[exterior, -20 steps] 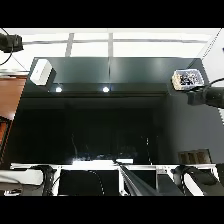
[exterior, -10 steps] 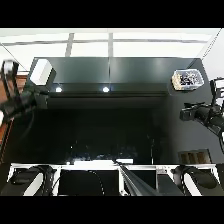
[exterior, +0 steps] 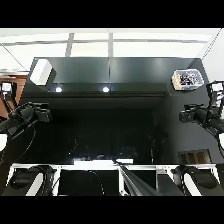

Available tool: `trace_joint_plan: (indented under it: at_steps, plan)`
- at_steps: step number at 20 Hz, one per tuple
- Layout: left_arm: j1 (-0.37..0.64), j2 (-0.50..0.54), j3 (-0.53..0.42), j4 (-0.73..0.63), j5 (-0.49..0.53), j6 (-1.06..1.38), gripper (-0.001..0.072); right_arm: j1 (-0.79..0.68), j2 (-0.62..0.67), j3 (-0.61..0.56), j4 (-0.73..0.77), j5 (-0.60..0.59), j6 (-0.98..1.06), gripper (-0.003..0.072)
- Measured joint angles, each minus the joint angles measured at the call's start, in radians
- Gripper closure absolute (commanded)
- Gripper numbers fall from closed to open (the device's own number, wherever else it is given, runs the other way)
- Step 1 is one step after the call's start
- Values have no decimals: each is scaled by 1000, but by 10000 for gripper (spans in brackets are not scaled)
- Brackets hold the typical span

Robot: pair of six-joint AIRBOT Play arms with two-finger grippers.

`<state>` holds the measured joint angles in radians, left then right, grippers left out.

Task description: Fold the box and place the chain.

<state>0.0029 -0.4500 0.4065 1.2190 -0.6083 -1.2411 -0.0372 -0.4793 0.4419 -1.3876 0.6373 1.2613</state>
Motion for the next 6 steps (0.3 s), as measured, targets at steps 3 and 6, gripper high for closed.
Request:
trace_joint_plan:
  at_steps: [3,6]
  plan:
    - [0,6,-5,-3,2,0,683,0,0,-1,0,-3,0,670]
    - [0,8,-7,-5,3,0,682,0,0,-1,0,-2,0,670]
